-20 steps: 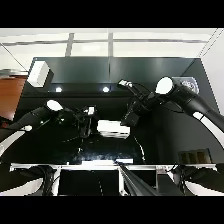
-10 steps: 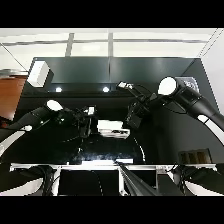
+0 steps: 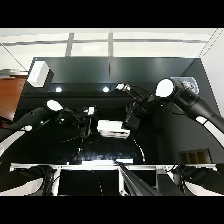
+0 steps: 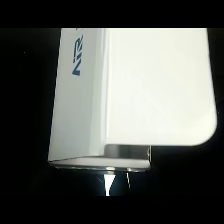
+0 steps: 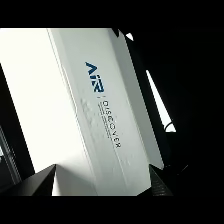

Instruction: Fold the box and place the chain.

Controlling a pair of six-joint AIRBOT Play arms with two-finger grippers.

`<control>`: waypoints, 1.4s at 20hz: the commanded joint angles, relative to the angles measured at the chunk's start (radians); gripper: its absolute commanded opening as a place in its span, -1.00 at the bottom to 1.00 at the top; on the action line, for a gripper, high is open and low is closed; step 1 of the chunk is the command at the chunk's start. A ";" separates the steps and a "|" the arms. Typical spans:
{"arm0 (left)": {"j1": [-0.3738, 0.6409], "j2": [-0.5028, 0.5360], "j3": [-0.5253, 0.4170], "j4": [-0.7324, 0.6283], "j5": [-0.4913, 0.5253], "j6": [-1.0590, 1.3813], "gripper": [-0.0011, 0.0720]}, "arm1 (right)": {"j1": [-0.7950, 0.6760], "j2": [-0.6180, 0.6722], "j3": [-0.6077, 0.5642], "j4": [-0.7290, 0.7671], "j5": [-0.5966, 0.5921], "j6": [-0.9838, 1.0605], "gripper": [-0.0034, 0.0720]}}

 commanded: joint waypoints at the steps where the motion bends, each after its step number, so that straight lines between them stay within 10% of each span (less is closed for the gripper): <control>1: 0.000 0.000 0.001 0.000 0.000 0.000 -0.07 | 0.015 0.000 -0.001 -0.038 -0.011 0.042 0.95; 9: 0.000 0.000 0.001 0.000 0.000 0.000 -0.07 | 0.043 -0.001 -0.029 -0.067 -0.051 0.055 0.93; 12: 0.000 0.000 0.001 0.000 0.000 0.000 -0.07 | 0.050 -0.001 -0.030 -0.067 -0.058 0.055 0.18; 15: 0.000 0.000 0.001 0.000 0.000 0.000 -0.07 | 0.052 -0.001 -0.030 -0.067 -0.058 0.055 -0.09; 28: 0.000 0.000 0.001 0.000 0.000 0.000 -0.07 | 0.061 -0.002 -0.032 -0.076 -0.074 0.070 -0.25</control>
